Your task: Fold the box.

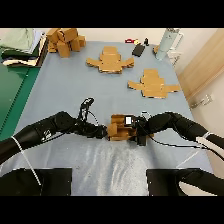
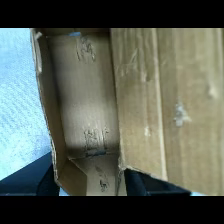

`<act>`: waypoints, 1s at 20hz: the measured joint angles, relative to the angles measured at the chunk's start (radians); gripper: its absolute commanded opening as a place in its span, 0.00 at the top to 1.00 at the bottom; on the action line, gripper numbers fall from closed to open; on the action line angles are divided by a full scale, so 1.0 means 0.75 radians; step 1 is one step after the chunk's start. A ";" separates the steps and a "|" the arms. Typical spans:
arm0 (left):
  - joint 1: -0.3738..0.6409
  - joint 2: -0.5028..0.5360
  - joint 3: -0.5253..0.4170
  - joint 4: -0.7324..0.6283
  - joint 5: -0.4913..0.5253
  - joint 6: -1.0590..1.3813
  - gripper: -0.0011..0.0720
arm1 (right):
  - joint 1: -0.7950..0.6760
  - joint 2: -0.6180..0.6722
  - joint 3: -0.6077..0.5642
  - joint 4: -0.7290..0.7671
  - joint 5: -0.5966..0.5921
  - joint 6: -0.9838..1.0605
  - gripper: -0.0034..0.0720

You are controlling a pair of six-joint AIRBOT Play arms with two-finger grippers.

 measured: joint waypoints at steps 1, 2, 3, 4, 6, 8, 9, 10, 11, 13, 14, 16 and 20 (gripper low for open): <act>0.011 0.000 0.007 -0.001 -0.016 0.000 0.58 | 0.000 0.000 0.000 0.000 0.000 0.000 0.33; 0.018 0.000 0.011 -0.002 -0.031 -0.001 0.50 | 0.000 0.000 0.000 -0.001 0.000 0.000 0.33; 0.023 -0.001 0.015 -0.002 -0.041 0.001 0.32 | 0.000 0.000 0.000 -0.001 0.000 0.000 0.33; 0.026 0.000 0.017 -0.005 -0.048 0.000 0.31 | 0.000 0.000 0.000 0.000 0.000 0.000 0.33; 0.031 0.000 0.020 -0.016 -0.059 0.005 0.31 | 0.000 0.000 0.000 -0.001 0.000 0.001 0.33; 0.033 0.000 0.022 -0.027 -0.069 0.011 0.31 | 0.000 0.000 0.000 -0.001 0.000 0.001 0.33; 0.033 0.000 0.023 -0.039 -0.071 0.021 0.31 | 0.000 -0.001 0.000 -0.001 0.000 0.001 0.33; 0.033 -0.001 0.023 -0.058 -0.074 0.033 0.31 | 0.000 0.000 0.000 0.000 0.000 0.000 0.33; 0.033 -0.003 0.023 -0.075 -0.074 0.046 0.31 | 0.000 0.000 0.000 -0.001 0.000 0.000 0.33; 0.033 -0.013 0.023 -0.108 -0.073 0.071 0.31 | 0.000 -0.001 0.000 -0.001 0.000 0.001 0.33; 0.031 -0.021 0.023 -0.122 -0.070 0.081 0.31 | 0.000 0.000 0.000 -0.001 0.000 0.001 0.33; 0.025 -0.038 0.023 -0.137 -0.064 0.092 0.31 | 0.000 -0.001 0.000 -0.001 0.000 0.000 0.33; 0.019 -0.058 0.023 -0.155 -0.020 0.103 0.31 | 0.000 -0.001 0.000 -0.001 0.000 0.001 0.33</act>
